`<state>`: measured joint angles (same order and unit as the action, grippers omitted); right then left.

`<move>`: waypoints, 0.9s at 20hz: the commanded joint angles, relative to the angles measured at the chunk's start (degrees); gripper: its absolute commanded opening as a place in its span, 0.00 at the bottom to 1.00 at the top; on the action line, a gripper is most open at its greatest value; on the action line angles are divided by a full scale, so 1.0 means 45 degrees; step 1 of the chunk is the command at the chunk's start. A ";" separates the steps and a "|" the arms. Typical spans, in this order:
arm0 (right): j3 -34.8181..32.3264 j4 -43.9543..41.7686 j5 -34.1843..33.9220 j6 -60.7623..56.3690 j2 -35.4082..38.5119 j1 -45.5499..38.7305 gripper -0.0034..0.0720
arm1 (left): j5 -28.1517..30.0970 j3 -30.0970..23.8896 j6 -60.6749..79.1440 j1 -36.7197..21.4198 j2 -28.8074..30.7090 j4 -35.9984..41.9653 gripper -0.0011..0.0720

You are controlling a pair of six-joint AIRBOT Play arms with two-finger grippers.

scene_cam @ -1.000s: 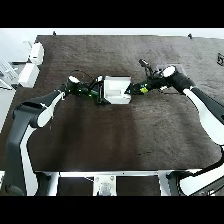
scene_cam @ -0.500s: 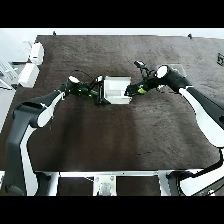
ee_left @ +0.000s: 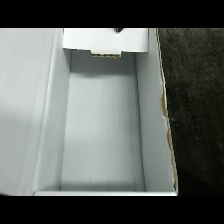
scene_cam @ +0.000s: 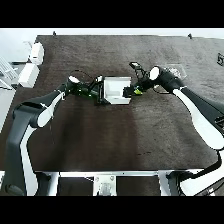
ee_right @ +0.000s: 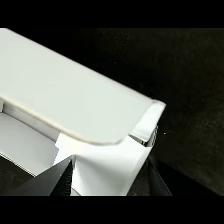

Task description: Fold the box and place the chain.

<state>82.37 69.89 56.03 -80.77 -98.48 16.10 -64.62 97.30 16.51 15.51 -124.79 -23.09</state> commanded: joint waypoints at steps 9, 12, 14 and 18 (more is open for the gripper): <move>0.0019 0.2297 -0.0015 -0.2798 -0.0019 0.0563 0.73 | -0.0087 -0.0005 0.0000 -0.0010 0.0010 0.0010 0.40; 0.0049 0.2725 -0.0151 -0.3716 -0.0019 0.0709 0.73 | -0.0087 -0.0005 0.0000 -0.0005 0.0010 0.0010 0.40; 0.0219 0.3570 -0.0151 -0.4512 -0.0024 0.0962 0.73 | -0.0087 -0.0005 0.0000 -0.0010 0.0010 0.0010 0.40; 0.0738 0.4299 0.0141 -0.5649 -0.0321 0.1331 0.68 | -0.0087 -0.0005 0.0000 -0.0010 0.0010 0.0005 0.40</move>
